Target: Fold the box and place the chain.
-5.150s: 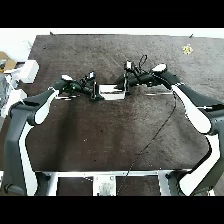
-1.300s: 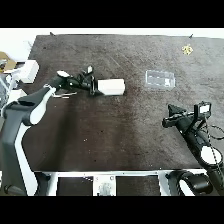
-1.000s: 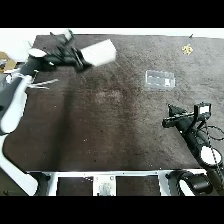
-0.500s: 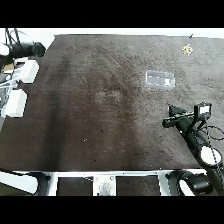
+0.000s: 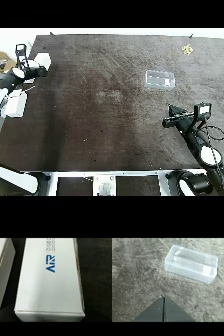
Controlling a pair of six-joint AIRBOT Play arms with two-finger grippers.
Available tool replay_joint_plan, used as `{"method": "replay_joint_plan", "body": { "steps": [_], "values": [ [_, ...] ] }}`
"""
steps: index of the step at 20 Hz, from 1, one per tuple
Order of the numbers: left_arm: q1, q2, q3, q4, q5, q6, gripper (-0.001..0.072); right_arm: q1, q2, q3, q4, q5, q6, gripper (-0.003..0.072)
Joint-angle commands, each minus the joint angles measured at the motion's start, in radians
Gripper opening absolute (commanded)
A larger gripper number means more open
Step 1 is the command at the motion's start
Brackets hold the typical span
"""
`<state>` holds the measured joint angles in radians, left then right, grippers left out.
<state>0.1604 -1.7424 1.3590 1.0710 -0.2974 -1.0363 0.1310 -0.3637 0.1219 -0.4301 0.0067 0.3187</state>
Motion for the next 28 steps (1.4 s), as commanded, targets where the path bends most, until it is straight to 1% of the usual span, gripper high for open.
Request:
{"method": "replay_joint_plan", "body": {
  "steps": [1, 7, 9, 14, 16, 20, 22, 23, 24, 25, 26, 28],
  "values": [
    [0.0, -0.038, -0.012, -0.036, 0.031, 0.02, 0.0006, 0.001, 0.0, 0.0, 0.0, 0.0, 0.0, 0.0001],
    [0.0, -0.072, -0.012, -0.027, 0.028, 0.024, 0.0008, 0.001, 0.0, 0.0, 0.0, 0.0, 0.0, 0.0001],
    [0.014, -0.078, -0.011, -0.025, 0.029, 0.024, 0.0008, 0.001, 0.0, 0.0, 0.0, 0.0, 0.0, 0.0001],
    [0.031, -0.082, -0.011, -0.031, 0.087, 0.024, 0.0008, 0.001, 0.0, 0.0, 0.0, 0.0, 0.0, 0.0001],
    [0.03, -0.1, -0.003, -0.032, 0.101, 0.024, 0.0008, 0.001, 0.0, 0.0, 0.0, 0.0, 0.0, 0.0001],
    [0.031, -0.114, 0.004, -0.046, 0.102, 0.027, 0.001, 0.001, 0.0, 0.0, 0.0, 0.0, 0.0, 0.0001],
    [0.031, -0.114, 0.004, -0.039, 0.076, 0.031, 0.0014, 0.001, 0.0, 0.0, 0.0, 0.0, 0.0, 0.0001],
    [0.031, -0.114, 0.004, -0.031, 0.071, 0.055, 0.0198, 0.001, 0.0, 0.0, 0.0, 0.001, 0.0, 0.0001],
    [0.03, -0.114, 0.004, -0.031, 0.084, 0.084, 0.0549, 0.001, 0.0, 0.0, 0.0, 0.001, 0.0, 0.0001],
    [0.03, -0.114, 0.004, -0.031, 0.112, 0.103, 0.069, 0.001, 0.0, 0.0, 0.0, 0.001, 0.0, 0.0001],
    [0.031, -0.112, 0.006, -0.031, 0.13, 0.102, 0.0688, 0.001, 0.0, 0.0, 0.0, 0.0, 0.0, 0.0001],
    [0.031, -0.102, 0.016, -0.032, 0.132, 0.102, 0.0689, 0.001, 0.0, 0.0, 0.0, 0.001, 0.0, 0.0001]
  ]
}}
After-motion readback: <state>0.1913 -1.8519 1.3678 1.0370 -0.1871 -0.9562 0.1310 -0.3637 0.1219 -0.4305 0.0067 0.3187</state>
